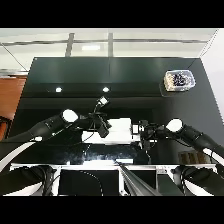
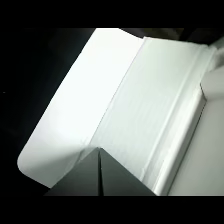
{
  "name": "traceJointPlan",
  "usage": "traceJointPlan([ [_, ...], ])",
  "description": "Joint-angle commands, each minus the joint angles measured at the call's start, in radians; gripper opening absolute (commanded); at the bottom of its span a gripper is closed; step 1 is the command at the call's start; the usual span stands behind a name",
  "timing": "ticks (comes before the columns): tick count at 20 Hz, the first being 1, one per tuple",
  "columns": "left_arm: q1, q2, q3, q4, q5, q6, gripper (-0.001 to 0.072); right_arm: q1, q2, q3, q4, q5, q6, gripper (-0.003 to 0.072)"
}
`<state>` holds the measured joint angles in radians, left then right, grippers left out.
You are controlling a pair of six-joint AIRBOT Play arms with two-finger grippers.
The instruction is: Fold the box and place the chain.
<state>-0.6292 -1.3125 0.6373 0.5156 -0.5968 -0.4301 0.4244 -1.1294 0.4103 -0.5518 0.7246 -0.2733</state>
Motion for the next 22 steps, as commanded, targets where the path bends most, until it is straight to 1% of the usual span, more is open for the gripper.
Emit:
traceJointPlan([
  [1,-0.005,-0.006,0.031,0.143,-0.057,0.008,0.0026,0.000,-0.001,0.000,0.002,-0.003,0.004,0.0488],
  [5,0.039,0.071,0.109,0.233,-0.063,0.008,0.0028,0.000,-0.001,0.000,0.002,-0.003,0.004,0.0488],
  [8,0.105,0.178,0.120,0.262,-0.075,0.007,0.0029,0.000,-0.001,0.000,0.002,-0.003,0.004,0.0488],
  [10,0.164,0.244,0.119,0.270,-0.148,0.007,0.0030,0.000,-0.001,0.000,0.002,-0.003,0.004,0.0488],
  [11,0.192,0.266,0.117,0.269,-0.212,0.007,0.0058,0.000,-0.001,0.000,0.002,-0.003,0.004,0.0488],
  [12,0.209,0.272,0.113,0.270,-0.269,0.007,0.0164,0.000,-0.001,0.000,0.002,-0.003,0.004,0.0488],
  [13,0.213,0.267,0.099,0.280,-0.325,0.009,0.0388,0.000,-0.001,0.000,0.002,-0.003,0.004,0.0488],
  [14,0.208,0.258,0.081,0.323,-0.349,0.013,0.0622,0.000,-0.001,0.000,0.002,-0.003,0.004,0.0488],
  [15,0.196,0.248,0.062,0.387,-0.361,0.013,0.0706,0.000,-0.001,0.000,0.002,-0.003,0.004,0.0488],
  [17,0.177,0.242,0.023,0.489,-0.351,0.013,0.0706,0.000,-0.001,0.000,0.002,-0.003,0.004,0.0488],
  [18,0.174,0.242,0.002,0.495,-0.336,0.018,0.0706,0.000,-0.001,0.000,0.002,-0.003,0.004,0.0488],
  [20,0.164,0.242,-0.040,0.455,-0.304,0.085,0.0706,0.000,-0.001,0.000,0.002,-0.003,0.004,0.0488],
  [22,0.135,0.242,-0.067,0.416,-0.296,0.192,0.0706,0.000,-0.001,0.000,0.002,-0.003,0.004,0.0488],
])
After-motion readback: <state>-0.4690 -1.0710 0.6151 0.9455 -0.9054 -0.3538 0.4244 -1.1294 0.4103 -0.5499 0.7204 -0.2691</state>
